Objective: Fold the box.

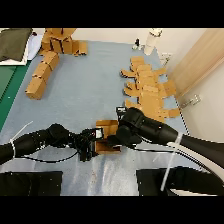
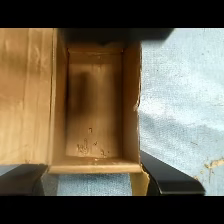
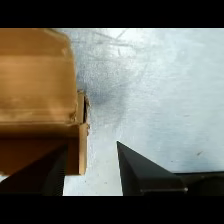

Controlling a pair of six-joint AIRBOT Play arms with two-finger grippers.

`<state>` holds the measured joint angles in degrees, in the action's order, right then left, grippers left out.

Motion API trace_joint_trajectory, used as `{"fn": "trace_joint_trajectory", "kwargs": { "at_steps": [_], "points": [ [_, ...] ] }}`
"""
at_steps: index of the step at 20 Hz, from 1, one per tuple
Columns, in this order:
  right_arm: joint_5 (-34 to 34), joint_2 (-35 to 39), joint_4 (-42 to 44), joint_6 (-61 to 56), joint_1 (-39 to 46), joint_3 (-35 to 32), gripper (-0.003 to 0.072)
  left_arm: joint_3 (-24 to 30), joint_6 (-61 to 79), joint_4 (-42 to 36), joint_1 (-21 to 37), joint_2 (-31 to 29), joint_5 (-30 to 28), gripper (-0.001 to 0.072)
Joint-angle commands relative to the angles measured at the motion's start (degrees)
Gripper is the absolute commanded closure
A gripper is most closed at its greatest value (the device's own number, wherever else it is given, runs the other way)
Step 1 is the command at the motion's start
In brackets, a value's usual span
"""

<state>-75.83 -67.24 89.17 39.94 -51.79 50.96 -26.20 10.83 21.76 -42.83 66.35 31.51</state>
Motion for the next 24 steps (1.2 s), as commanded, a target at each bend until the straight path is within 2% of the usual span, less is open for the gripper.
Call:
{"fn": "trace_joint_trajectory", "kwargs": {
  "at_steps": [1, 2, 3, 5, 6, 10, 11, 12, 13, 15, 18, 22, 24],
  "points": [
    [-1.6, 4.6, -0.9, 0.5, 0.0, 0.0, 0.0262, 0.0, 0.1, 0.0, 0.0, 0.0, 0.0, 0.019],
    [-2.0, 6.2, -0.5, 1.6, 0.6, 0.0, 0.0467, 0.0, 0.1, 0.0, 0.0, 0.0, 0.0, 0.019],
    [-2.5, 7.9, 0.1, 3.5, 1.8, 0.0, 0.0589, 0.0, 0.1, 0.0, 0.0, 0.0, 0.0, 0.019],
    [-2.4, 11.0, 3.7, 8.2, 6.0, 0.0, 0.0614, 0.0, 0.1, 0.0, 0.0, 0.0, 0.0, 0.019],
    [-2.1, 12.4, 6.3, 10.7, 8.5, 0.0, 0.0682, 0.0, 0.1, 0.0, 0.0, 0.0, 0.0, 0.019],
    [-0.3, 14.4, 10.8, 19.4, 18.1, -0.2, 0.0681, 0.0, 0.1, 0.0, 0.0, 0.0, 0.0, 0.019],
    [0.0, 13.9, 11.9, 21.4, 19.7, -0.5, 0.0616, 0.0, 0.1, 0.0, 0.0, 0.0, 0.0, 0.0191],
    [0.8, 13.5, 11.7, 21.8, 20.2, -1.1, 0.0353, 0.0, 0.1, 0.0, 0.0, 0.0, 0.0, 0.019],
    [2.2, 13.1, 11.4, 22.3, 20.3, -2.0, 0.0168, 0.0, 0.1, 0.0, 0.0, 0.0, 0.0, 0.019],
    [5.5, 12.9, 12.9, 22.3, 20.2, -4.2, 0.0168, 0.0, 0.1, 0.0, 0.0, 0.0, 0.0, 0.019],
    [6.7, 12.5, 16.1, 22.1, 18.9, -7.7, 0.0168, 0.0, 0.1, 0.0, 0.0, 0.0, 0.0, 0.019],
    [14.5, 10.9, 15.5, 17.4, 10.5, -8.3, 0.0168, 0.0, 0.1, 0.1, 0.0, 0.0, 0.0, 0.019],
    [12.0, 8.4, 10.7, 12.8, 7.6, -8.3, 0.0168, 0.0, 0.1, 0.0, 0.0, 0.0, 0.0, 0.019]
  ]
}}
